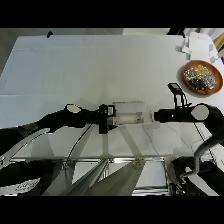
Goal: Fold the box and place the chain.
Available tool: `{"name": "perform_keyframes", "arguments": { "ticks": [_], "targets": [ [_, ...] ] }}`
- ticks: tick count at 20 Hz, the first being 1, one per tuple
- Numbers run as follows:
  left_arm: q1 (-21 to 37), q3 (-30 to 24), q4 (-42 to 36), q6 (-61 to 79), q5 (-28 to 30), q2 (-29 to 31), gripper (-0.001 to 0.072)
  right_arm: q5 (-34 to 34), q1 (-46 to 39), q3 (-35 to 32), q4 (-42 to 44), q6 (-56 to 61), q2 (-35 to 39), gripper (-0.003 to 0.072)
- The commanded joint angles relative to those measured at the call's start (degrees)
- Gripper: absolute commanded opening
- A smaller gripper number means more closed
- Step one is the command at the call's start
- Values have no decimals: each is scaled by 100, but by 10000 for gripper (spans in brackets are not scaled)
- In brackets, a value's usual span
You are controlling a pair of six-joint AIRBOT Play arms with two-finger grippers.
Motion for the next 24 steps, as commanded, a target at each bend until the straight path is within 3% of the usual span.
{"name": "perform_keyframes", "arguments": {
  "ticks": [1, 9, 13, 16, 24],
  "targets": [
    [4, 4, 0, 0, 0, 4, 135, -136, -2, -4, -271, 251, -109, 12],
    [4, 4, 0, 0, 0, 4, 135, -407, 4, -4, 197, 260, -986, 13],
    [4, 4, 0, 0, 0, 4, 135, -396, 4, -4, 697, -199, -988, 14],
    [4, 4, 0, 0, 0, 4, 135, -341, 4, -4, 1174, -509, -979, 107],
    [4, 4, 0, 0, 0, 4, 135, -120, 4, -4, 1410, -881, -334, 109]
  ]
}}
